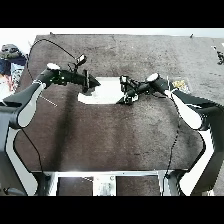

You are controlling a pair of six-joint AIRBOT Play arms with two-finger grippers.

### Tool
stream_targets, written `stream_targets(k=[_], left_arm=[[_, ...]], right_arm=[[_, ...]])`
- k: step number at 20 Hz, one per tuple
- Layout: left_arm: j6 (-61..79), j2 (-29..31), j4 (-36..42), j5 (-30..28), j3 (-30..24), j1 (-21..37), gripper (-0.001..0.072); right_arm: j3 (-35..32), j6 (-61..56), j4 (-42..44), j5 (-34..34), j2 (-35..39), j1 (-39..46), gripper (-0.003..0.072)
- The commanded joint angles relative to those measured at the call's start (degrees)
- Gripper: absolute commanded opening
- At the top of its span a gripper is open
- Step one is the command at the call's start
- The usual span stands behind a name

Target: Fold the box and place the chain.

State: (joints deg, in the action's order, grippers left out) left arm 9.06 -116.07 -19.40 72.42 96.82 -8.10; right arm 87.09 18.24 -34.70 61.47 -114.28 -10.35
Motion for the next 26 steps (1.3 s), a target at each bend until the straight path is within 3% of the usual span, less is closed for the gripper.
stream_targets(k=[1, 7, 18, 23, 26], left_arm=[[0.0, -0.1, 0.0, -4.1, -0.9, -0.1, 0.0011], [2.1, -0.1, -2.9, -8.6, -4.5, -0.1, 0.0011], [4.9, 0.4, -1.3, -9.1, -3.5, 0.5, 0.0009], [5.0, 4.5, -1.2, -2.7, -1.4, 3.5, 0.0010], [4.9, 6.7, -6.1, 6.3, -1.2, 4.8, 0.0013]], right_arm=[[0.0, 0.0, 0.0, 0.0, 0.0, 0.0, 0.0406], [0.0, 0.0, 0.0, 0.0, 0.0, 0.0, 0.0406], [0.0, 0.0, 0.0, 0.0, 0.0, 0.0, 0.0406], [0.0, 0.0, 0.0, 0.0, 0.0, 0.0, 0.0405], [0.0, 0.0, 0.0, 0.0, 0.0, 0.0, 0.0406]])
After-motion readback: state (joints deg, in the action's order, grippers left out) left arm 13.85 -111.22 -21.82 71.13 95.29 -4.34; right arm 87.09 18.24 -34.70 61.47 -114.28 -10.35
